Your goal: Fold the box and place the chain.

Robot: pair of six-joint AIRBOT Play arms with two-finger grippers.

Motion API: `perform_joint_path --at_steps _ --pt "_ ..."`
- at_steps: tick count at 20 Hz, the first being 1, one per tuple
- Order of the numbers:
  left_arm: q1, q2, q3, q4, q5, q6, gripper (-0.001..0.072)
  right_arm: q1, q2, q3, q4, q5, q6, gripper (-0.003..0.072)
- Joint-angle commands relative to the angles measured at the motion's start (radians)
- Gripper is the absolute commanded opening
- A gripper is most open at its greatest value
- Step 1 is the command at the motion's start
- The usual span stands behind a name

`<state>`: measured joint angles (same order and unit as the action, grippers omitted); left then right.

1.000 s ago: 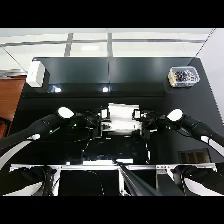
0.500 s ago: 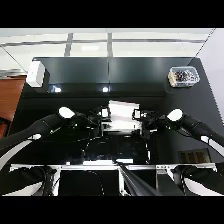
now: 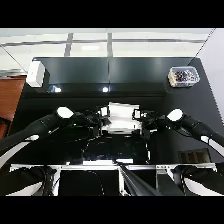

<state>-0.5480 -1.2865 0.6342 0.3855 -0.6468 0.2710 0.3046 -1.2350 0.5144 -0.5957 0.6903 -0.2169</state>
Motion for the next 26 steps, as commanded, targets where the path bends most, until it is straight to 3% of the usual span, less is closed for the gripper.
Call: perform_joint_path --at_steps 1,4,7,9,11,15,17,19,26 --pt "0.032 0.095 0.001 0.22 -0.068 -0.26 0.0022 0.001 0.0 0.0 0.0 0.001 0.0 0.031" --pt "0.125 0.214 0.0 0.41 -0.148 -0.568 0.002 0.001 0.0 0.0 0.0 0.001 0.0 0.031" --pt "0.279 0.246 -0.001 0.467 -0.147 -0.974 0.002 0.001 0.0 0.0 0.0 0.001 0.0 0.031" --pt "0.412 0.219 -0.001 0.47 -0.19 -1.238 0.002 0.001 0.0 0.0 0.0 0.001 0.0 0.031" --pt "0.55 0.158 -0.001 0.444 -0.318 -1.422 0.0021 0.001 0.0 0.0 0.0 0.001 0.0 0.031" --pt "0.705 -0.014 -0.001 0.229 -0.53 -1.342 0.0019 0.001 0.0 0.0 0.0 0.001 0.0 0.031" --pt "0.686 -0.108 0.001 0.169 -0.563 -1.322 0.0019 0.001 0.0 0.0 0.0 0.001 0.0 0.031" --pt "0.64 -0.167 0.014 0.163 -0.528 -1.312 0.0019 0.001 0.0 0.0 0.0 0.001 0.0 0.031" --pt "0.405 -0.245 0.077 0.159 -0.459 -1.307 0.0019 0.001 0.0 0.0 0.0 0.001 0.0 0.031"
